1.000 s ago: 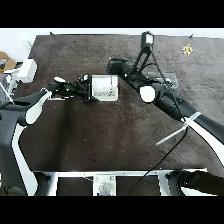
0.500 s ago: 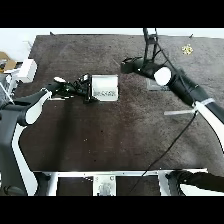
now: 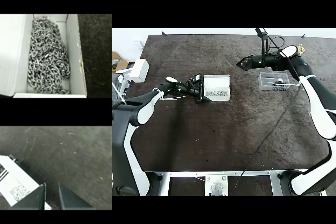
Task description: Fold the box and place the chain.
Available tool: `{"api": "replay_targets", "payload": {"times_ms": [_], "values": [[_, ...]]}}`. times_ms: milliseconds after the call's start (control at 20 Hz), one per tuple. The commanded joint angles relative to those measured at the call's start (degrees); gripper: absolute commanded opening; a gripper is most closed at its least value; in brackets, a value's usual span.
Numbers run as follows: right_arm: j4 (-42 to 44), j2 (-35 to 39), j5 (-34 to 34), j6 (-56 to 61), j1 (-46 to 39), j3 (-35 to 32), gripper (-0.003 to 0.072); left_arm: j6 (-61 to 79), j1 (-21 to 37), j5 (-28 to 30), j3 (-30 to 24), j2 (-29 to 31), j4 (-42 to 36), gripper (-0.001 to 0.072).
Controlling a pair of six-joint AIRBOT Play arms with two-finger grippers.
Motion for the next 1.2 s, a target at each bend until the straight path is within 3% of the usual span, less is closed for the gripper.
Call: {"api": "replay_targets", "payload": {"times_ms": [0, 200, 500, 800, 850, 900, 1150], "values": [[6.9, -5.9, 4.7, -10.7, -1.1, 2.9, 0.0197, 0.0, 0.0, 0.0, 0.0, 0.0, 0.0, 0.0223], [11.9, -9.2, 4.7, -16.8, -1.0, 2.9, 0.0198, 0.0, 0.0, 0.0, 0.0, 0.0, 0.0, 0.0223], [12.0, -9.7, 5.2, -25.8, 0.6, 2.8, 0.0201, 0.0, 0.0, 0.0, 0.0, 0.0, 0.0, 0.0223], [9.9, -9.7, 17.4, -31.8, 0.7, 2.9, 0.0231, 0.0, 0.0, 0.0, 0.0, 0.0, 0.0, 0.0223], [8.9, -9.7, 18.1, -32.5, 0.7, 2.9, 0.0368, 0.0, 0.0, 0.0, 0.0, 0.0, 0.0, 0.0223], [8.4, -9.7, 19.8, -34.3, 0.7, 2.9, 0.0398, 0.0, 0.0, 0.0, 0.0, 0.0, 0.0, 0.0223], [5.8, -9.6, 19.6, -38.1, 2.4, 2.8, 0.0398, 0.0, 0.0, 0.0, 0.0, 0.0, 0.0, 0.0223]]}}
